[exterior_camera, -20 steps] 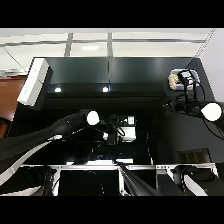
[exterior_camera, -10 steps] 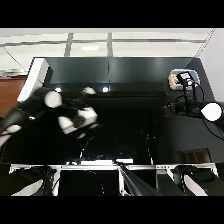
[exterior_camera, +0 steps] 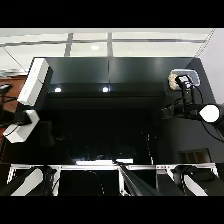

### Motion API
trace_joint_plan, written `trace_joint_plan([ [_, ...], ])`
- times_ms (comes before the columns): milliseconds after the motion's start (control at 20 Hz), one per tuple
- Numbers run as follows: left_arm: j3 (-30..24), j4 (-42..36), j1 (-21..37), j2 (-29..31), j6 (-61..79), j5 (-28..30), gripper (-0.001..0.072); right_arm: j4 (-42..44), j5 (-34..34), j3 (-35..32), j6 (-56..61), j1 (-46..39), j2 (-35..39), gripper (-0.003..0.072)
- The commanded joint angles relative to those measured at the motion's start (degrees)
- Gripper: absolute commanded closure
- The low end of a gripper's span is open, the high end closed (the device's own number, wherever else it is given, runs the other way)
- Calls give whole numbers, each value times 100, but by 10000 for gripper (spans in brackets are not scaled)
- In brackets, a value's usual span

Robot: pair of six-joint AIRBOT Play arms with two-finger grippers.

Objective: Fold the box and place the chain.

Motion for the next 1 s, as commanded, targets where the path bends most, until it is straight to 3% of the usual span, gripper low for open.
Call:
trace_joint_plan([
  [0, -87, -966, 1174, 44, 673, 713, 429, 192, -116, -46, 2, -4, 2, 676],
  [200, -256, -1150, 1215, -70, 1453, 1644, 429, 413, -356, -46, 0, -4, 2, 676],
  [450, -260, -1300, 1215, -573, 2664, 1694, 438, 417, -417, -46, -4, -4, 2, 676],
  [950, -260, -1707, 1119, -1290, 2977, 2465, 434, 424, -590, -46, 0, -4, 2, 676],
])
